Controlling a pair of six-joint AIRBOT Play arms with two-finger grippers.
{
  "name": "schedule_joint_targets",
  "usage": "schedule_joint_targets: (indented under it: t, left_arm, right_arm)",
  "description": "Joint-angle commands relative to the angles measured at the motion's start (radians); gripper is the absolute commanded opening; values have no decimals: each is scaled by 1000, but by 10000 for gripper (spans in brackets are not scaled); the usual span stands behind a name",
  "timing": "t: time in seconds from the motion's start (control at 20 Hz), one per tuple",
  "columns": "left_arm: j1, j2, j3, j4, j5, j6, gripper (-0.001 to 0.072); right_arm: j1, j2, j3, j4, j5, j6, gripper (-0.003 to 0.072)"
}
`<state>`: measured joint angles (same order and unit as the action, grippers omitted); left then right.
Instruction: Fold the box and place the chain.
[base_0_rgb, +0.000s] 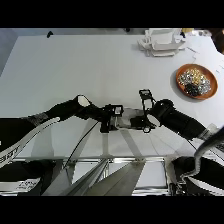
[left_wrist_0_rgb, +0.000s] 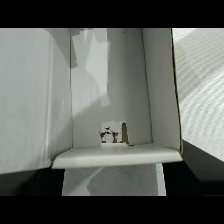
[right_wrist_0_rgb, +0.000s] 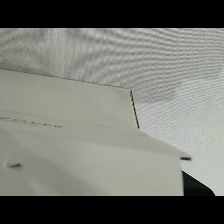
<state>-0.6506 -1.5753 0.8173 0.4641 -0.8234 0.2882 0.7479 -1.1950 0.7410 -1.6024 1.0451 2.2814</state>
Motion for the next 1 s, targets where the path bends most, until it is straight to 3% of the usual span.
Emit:
schedule_joint_targets:
  t: [0.0,0.3,0.4,0.45,0.55,0.75,0.85,0.95]
  left_arm:
    - [1,1,1,0,0,0,148]
    - [1,1,1,0,0,0,148]
    - [1,1,1,0,0,0,148]
    - [1,1,1,0,0,0,148]
    - [1,0,1,0,0,0,148]
    - [1,1,1,0,0,0,148]
    - [1,1,1,0,0,0,148]
    - [1,1,1,0,0,0,148]
  right_arm:
    - [11,-4,2,-4,-16,1,294]
    - [10,-61,2,-18,5,23,267]
    - [10,-60,2,-18,14,23,156]
    - [10,-60,2,-17,14,23,145]
    - [10,-60,2,-17,14,23,17]
    - [10,-60,2,-18,4,23,26]
    - [10,-60,2,-22,-8,60,170]
    - [10,-60,2,-41,-11,147,182]
